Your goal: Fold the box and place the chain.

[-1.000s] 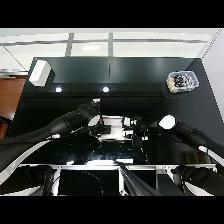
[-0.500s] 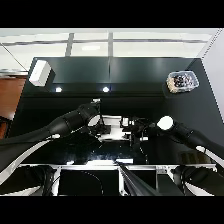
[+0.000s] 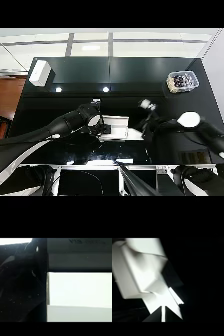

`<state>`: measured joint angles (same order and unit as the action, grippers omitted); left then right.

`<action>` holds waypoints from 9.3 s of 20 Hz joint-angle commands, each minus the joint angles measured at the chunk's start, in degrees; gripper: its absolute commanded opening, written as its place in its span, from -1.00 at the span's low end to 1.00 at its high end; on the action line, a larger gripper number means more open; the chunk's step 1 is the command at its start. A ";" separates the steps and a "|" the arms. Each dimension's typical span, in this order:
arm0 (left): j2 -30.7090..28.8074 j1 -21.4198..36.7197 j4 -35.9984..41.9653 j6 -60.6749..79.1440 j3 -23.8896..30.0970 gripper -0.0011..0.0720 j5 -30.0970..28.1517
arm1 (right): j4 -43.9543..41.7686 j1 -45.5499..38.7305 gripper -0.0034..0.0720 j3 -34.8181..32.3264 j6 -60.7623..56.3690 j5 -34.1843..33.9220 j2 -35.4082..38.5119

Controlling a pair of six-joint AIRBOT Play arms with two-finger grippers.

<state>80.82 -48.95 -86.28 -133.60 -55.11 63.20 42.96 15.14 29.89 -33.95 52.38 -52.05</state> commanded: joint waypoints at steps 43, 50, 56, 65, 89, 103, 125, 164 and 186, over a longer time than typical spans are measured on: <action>0.04 0.04 -0.04 0.07 0.02 -0.90 0.09 | 15.17 21.03 0.48 14.45 -66.64 -3.58 -18.82; 0.04 0.04 -0.04 0.07 0.02 -0.90 0.09 | 30.29 28.13 0.02 16.24 -84.08 -3.52 -18.84; 0.04 0.04 -0.07 0.09 0.02 -0.89 0.07 | 36.92 32.61 -0.29 19.78 -94.33 -0.37 -22.18; 0.04 0.04 -0.04 0.09 0.00 -0.90 0.04 | 39.50 34.01 -0.34 23.06 -101.29 3.80 -27.17; 0.04 0.04 -0.04 0.09 0.02 -0.90 0.07 | 39.82 34.73 -0.76 23.06 -101.46 3.72 -28.06; 0.04 0.07 -0.04 0.07 0.02 -0.90 0.09 | 44.98 32.57 0.25 23.06 -91.73 16.17 -8.96; 0.04 0.04 -0.02 0.09 0.02 -0.90 0.37 | 47.01 -23.52 0.94 45.55 -72.19 -3.26 -35.80; 0.04 0.04 -0.07 0.09 0.02 -0.90 0.28 | 41.86 -23.61 -0.81 67.17 -48.33 11.91 -30.38; 0.04 0.04 -0.17 0.09 0.02 -0.90 0.33 | 10.84 -12.39 -0.81 42.56 -41.88 35.63 9.03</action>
<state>80.84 -48.95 -86.48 -133.53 -55.11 63.51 58.54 -1.80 76.25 -76.29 83.33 -44.75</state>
